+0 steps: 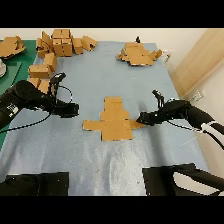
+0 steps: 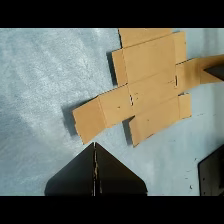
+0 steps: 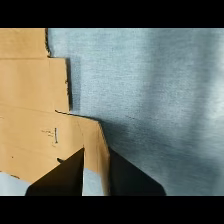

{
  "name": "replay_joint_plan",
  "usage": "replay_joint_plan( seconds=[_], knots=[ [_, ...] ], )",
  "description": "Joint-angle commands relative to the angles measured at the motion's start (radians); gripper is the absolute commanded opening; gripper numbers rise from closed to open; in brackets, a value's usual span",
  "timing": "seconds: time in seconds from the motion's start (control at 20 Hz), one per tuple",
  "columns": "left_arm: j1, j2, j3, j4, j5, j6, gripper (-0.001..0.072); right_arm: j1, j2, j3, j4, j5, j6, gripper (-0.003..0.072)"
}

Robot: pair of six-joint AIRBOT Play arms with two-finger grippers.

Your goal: Fold the box.

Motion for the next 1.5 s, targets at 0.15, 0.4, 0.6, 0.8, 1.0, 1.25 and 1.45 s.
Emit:
replay_joint_plan(
  seconds=[0.15,0.4,0.6,0.8,1.0,1.25,1.45],
  knots=[
    [0.001,-0.001,0.0,-0.052,0.011,0.036,0.029,0.002,-0.037,0.003,0.063,-0.018,-0.058,0.0073],
    [0.072,-0.021,0.0,-0.098,0.014,0.044,0.038,0.123,-0.04,0.005,0.122,0.033,-0.165,0.0003],
    [0.179,-0.114,0.0,-0.289,-0.092,0.153,0.0426,0.217,0.035,0.0,0.121,0.042,-0.222,0.0002],
    [0.199,-0.226,0.0,-0.425,-0.15,0.295,0.0426,0.252,0.171,-0.066,0.117,0.101,-0.261,0.0002],
    [0.198,-0.301,-0.018,-0.431,-0.146,0.317,0.0426,0.252,0.299,-0.152,0.113,0.132,-0.277,0.0003],
    [0.198,-0.383,-0.053,-0.606,-0.143,0.454,0.0426,0.252,0.33,-0.187,0.113,0.132,-0.276,0.0002],
    [0.156,-0.45,-0.053,-0.703,-0.139,0.543,0.0426,0.252,0.33,-0.187,0.113,0.131,-0.276,0.0002]
  ],
)
